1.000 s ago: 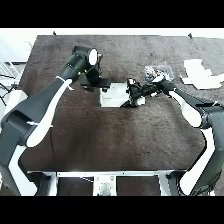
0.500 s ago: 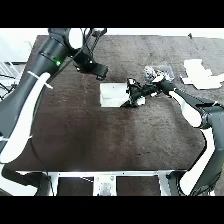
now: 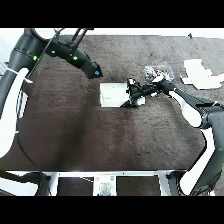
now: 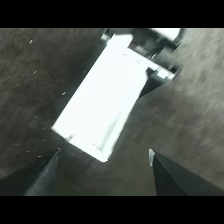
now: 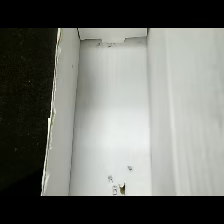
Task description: Fold the box and place the chain.
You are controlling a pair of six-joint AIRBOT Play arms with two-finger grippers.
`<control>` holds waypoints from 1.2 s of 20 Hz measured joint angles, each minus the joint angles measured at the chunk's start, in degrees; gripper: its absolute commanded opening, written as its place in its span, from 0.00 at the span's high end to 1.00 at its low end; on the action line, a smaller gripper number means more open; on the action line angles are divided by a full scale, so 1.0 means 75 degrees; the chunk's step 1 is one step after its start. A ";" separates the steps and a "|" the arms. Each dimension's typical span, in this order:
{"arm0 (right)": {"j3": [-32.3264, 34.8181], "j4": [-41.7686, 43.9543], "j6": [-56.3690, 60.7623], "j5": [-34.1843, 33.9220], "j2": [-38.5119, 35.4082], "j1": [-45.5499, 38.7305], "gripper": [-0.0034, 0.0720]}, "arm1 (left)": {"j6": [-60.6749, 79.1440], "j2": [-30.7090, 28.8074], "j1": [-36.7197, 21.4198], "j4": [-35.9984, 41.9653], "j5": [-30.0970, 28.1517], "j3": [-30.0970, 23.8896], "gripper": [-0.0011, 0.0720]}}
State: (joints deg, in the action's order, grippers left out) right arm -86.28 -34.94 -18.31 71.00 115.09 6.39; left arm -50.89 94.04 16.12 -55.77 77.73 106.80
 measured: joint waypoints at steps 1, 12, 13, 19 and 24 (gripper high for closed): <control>-0.0003 -0.0003 0.0000 0.0000 0.0000 0.0000 0.18 | 0.0428 -0.0006 -0.0160 0.0122 -0.0137 -0.0245 0.12; 0.0000 0.0000 0.0000 0.0000 0.0000 0.0000 0.18 | 0.4307 0.0184 -0.0694 0.1055 -0.1816 -0.2130 0.12; -0.0003 0.0000 0.0003 0.0000 0.0000 0.0000 0.18 | 0.4902 0.0195 -0.0775 0.1419 -0.1737 -0.2314 0.12; 0.0000 0.0000 0.0003 0.0000 0.0000 0.0000 0.18 | 0.7396 0.0895 -0.1425 0.3229 -0.1218 -0.2882 0.12; 0.0000 0.0000 0.0003 0.0000 0.0000 0.0000 0.18 | 0.8303 0.1816 -0.1445 0.3794 -0.0991 -0.2704 0.13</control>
State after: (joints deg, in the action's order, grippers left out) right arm -86.28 -34.94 -18.28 71.00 115.09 6.39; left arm 11.38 107.66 5.28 -27.31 70.30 86.52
